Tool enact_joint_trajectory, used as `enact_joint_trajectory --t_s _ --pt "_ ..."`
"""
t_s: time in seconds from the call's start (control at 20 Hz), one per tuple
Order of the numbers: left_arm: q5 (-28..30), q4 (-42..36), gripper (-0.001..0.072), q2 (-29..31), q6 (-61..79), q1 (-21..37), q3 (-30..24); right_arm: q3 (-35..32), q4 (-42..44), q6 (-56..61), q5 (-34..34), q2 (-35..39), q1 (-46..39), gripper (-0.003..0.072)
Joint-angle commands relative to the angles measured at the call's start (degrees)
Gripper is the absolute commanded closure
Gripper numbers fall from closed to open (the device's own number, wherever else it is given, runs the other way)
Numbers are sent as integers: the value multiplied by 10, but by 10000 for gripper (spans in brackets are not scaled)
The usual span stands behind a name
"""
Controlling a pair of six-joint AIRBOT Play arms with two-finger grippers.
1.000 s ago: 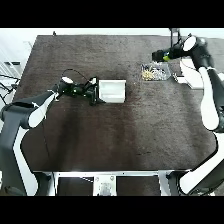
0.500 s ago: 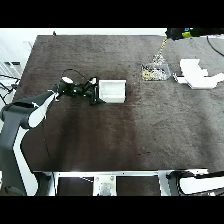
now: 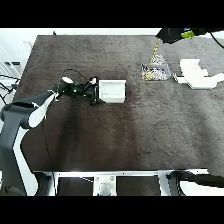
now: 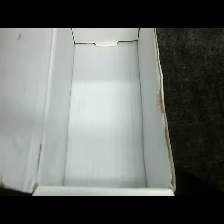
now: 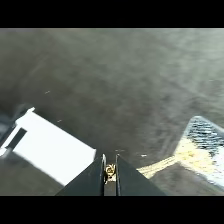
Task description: Fold the box and place the chain.
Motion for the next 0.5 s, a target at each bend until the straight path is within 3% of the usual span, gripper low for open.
enact_joint_trajectory --t_s 0.0,0.45 --pt "0 0 430 0 0 0 0 -1 0 0 20 5 44 674" --pt "-2 0 430 0 0 0 0 -71 9 1 19 5 116 674"
